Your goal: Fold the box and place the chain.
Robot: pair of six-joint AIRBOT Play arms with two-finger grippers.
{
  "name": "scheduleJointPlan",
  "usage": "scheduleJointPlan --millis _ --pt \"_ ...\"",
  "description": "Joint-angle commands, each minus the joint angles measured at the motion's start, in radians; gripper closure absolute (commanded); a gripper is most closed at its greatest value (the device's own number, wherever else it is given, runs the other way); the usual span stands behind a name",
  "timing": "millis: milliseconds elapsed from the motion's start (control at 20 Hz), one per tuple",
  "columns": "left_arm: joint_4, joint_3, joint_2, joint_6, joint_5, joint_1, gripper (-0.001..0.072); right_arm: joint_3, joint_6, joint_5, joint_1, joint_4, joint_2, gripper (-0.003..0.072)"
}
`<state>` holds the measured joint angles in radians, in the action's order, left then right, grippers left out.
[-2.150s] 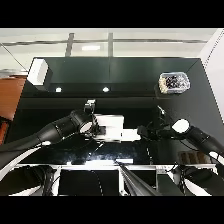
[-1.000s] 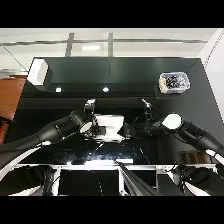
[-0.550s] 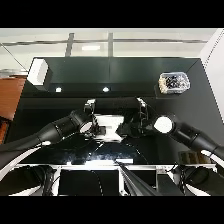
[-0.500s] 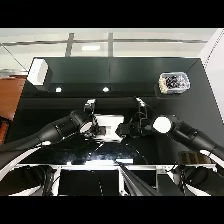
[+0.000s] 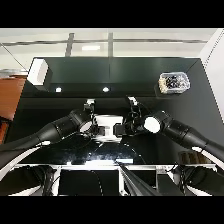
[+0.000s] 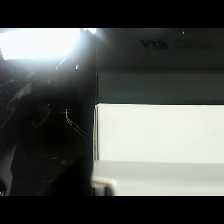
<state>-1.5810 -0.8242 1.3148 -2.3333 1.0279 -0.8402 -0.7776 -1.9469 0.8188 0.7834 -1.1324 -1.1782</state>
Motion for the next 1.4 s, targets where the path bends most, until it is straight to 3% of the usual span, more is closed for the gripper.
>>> scheduleJointPlan --millis 0,100,150,200,750,1000,1350 --pt "-0.001 -0.001 0.0 0.0 0.002 -0.001 0.068 -0.014 -0.018 0.053 0.004 -0.039 -0.003 0.0218" --pt "-0.001 -0.001 0.0 0.0 0.003 -0.001 0.068 -0.016 -0.017 0.074 0.004 -0.053 -0.003 0.0219" --pt "0.0 -0.001 0.0 0.0 0.003 -0.001 0.068 -0.016 -0.017 0.082 0.004 -0.058 -0.003 0.0327" --pt "0.0 -0.001 0.0 0.0 0.003 -0.001 0.068 -0.016 -0.017 0.082 0.004 -0.058 -0.003 0.0332" --pt "0.0 -0.001 0.0 0.0 0.003 -0.001 0.068 -0.114 -0.09 0.133 0.029 -0.153 -0.102 0.0332" --pt "-0.001 -0.001 0.0 0.0 0.001 -0.001 0.068 -0.145 -0.234 0.153 0.111 -0.31 -0.141 0.0332" --pt "-0.001 -0.001 0.0 0.0 -0.006 -0.001 0.068 -0.146 -0.409 0.17 0.154 -0.351 -0.161 0.0334"
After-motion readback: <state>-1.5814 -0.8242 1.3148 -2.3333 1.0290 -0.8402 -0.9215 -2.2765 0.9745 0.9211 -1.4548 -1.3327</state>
